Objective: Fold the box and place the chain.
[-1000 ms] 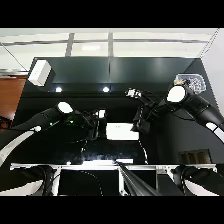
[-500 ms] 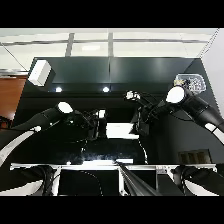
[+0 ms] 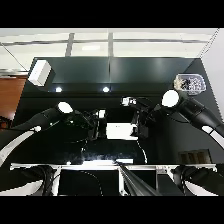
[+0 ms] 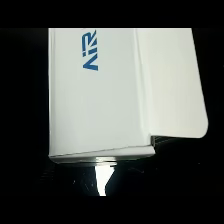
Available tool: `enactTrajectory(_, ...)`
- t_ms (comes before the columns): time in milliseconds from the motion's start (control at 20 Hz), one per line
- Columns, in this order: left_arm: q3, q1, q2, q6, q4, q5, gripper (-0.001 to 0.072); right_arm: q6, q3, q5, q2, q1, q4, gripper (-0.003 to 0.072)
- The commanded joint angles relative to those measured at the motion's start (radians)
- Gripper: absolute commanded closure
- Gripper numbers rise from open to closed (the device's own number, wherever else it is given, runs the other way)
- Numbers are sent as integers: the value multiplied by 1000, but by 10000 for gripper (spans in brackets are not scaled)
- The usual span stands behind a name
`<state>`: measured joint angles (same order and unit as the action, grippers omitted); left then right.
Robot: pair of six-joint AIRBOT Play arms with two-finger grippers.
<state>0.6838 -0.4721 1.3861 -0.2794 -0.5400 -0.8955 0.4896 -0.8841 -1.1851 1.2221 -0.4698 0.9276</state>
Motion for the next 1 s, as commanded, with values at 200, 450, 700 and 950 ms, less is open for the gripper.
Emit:
enactTrajectory(200, 0, 0, 1, 0, 0, -1, 335, 39, -1, 67, -3, -12, 27, 78)
enactTrajectory(450, 0, 0, 1, 0, 0, -1, 335, 48, -1, 64, -19, -12, 27, 214)
enactTrajectory(700, 0, 0, 1, 0, 0, -1, 335, 49, -1, 43, -24, -12, 26, 231)
enactTrajectory(950, 0, 0, 1, 0, 0, -1, 335, 48, -1, 40, -24, -13, 26, 420)
